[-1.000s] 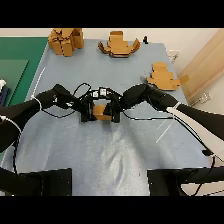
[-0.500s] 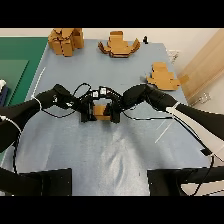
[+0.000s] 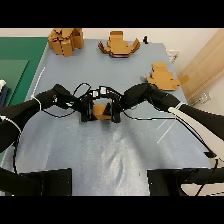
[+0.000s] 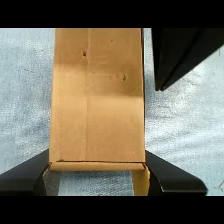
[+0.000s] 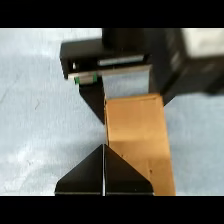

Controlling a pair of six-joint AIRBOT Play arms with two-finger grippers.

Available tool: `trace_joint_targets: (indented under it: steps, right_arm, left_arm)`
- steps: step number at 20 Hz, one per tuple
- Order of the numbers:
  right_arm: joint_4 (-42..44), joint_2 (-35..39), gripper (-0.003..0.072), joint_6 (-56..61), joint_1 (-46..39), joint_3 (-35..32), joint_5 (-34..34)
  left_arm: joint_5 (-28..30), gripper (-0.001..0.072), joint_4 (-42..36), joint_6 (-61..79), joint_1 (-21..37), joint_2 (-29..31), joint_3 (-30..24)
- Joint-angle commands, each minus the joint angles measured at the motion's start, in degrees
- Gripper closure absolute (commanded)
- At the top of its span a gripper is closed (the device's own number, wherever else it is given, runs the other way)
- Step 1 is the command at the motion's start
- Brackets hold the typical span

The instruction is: Fold the box.

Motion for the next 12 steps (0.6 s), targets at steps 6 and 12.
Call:
trace_joint_targets:
  steps: [6,12]
  right_arm:
    - [-1.81,7.93,0.068,7.1,-0.59,-0.04,6.4]
    - [-18.8,17.84,0.068,36.26,-8.98,-0.09,6.56]
  left_arm:
    - [0.22,0.0692,-0.79,-2.36,0.37,1.29,0.9]
    - [13.38,0.0696,2.14,-27.39,7.85,6.32,7.65]
